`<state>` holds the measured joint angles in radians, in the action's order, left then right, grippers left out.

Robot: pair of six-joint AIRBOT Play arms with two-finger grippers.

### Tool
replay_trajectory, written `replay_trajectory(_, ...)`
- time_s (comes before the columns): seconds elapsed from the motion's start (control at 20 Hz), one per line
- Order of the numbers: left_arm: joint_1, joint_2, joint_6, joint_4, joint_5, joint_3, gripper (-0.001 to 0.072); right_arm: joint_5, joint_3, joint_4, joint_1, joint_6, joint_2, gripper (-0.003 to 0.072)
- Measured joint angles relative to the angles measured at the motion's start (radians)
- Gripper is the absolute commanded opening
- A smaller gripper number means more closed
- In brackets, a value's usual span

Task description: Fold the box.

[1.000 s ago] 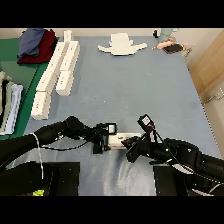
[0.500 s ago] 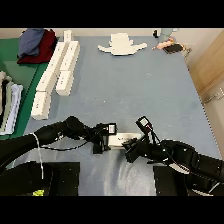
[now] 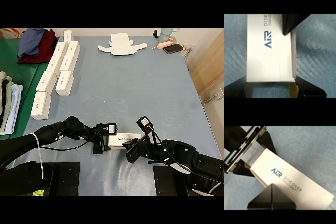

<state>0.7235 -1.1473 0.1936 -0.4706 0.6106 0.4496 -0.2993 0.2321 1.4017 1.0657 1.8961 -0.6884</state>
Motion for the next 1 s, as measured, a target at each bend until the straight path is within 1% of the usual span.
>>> replay_trajectory(0.15,0.000,0.000,-0.002,0.001,0.000,0.000,0.0521,-0.037,0.017,0.018,-0.002,0.000,0.052,0.0002)
replay_trajectory(0.25,0.000,0.000,-0.003,0.002,0.000,0.000,0.0521,-0.025,0.047,0.056,-0.010,0.000,0.087,0.0002)
replay_trajectory(0.4,0.000,0.000,-0.002,0.001,0.000,0.000,0.0521,-0.102,0.108,0.142,-0.053,0.000,0.108,0.0002)
replay_trajectory(0.55,0.000,0.000,-0.002,0.001,0.000,0.000,0.0521,-0.265,0.195,0.260,-0.140,0.007,0.100,0.0002)
replay_trajectory(0.7,0.000,0.000,-0.002,0.000,0.000,0.000,0.0521,-0.473,0.300,0.334,-0.270,0.037,0.048,0.0003)
replay_trajectory(0.85,0.000,0.000,-0.001,0.000,0.000,0.000,0.0521,-0.669,0.394,0.367,-0.407,0.116,-0.035,0.0003)
replay_trajectory(1.0,0.000,-0.001,-0.009,0.000,0.000,0.009,0.0521,-0.784,0.441,0.374,-0.492,0.196,-0.108,0.0003)
